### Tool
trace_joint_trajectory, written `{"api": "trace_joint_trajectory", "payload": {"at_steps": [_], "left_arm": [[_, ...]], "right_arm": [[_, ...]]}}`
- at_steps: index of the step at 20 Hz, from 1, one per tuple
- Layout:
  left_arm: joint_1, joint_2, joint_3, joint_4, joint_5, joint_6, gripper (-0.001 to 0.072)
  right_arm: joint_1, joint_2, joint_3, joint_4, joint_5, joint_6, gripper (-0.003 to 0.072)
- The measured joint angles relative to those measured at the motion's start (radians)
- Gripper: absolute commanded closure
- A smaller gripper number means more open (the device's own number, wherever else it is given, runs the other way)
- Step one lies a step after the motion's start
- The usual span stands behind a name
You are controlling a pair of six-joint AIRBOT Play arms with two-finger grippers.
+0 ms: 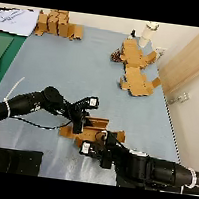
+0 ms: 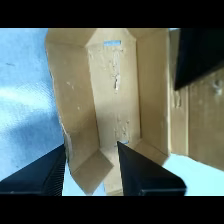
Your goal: Fold the box.
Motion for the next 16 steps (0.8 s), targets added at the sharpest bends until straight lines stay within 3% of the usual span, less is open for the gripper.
{"api": "trace_joint_trajectory", "payload": {"at_steps": [7, 13, 14, 16], "left_arm": [[0.000, 0.000, 0.000, 0.000, 0.000, 0.000, 0.0696], [0.000, 0.000, 0.000, 0.000, 0.000, 0.000, 0.0696], [0.000, 0.000, 0.000, 0.000, 0.000, 0.000, 0.0696], [0.000, 0.000, 0.000, 0.000, 0.000, 0.000, 0.0696]], "right_arm": [[0.000, 0.031, 0.003, -0.002, -0.027, 0.045, 0.0218], [0.000, 0.035, 0.003, -0.008, -0.031, 0.069, 0.0174], [-0.001, 0.035, 0.003, -0.011, -0.031, 0.069, -0.0028], [-0.009, 0.035, 0.002, -0.016, -0.032, 0.067, -0.0028]]}}
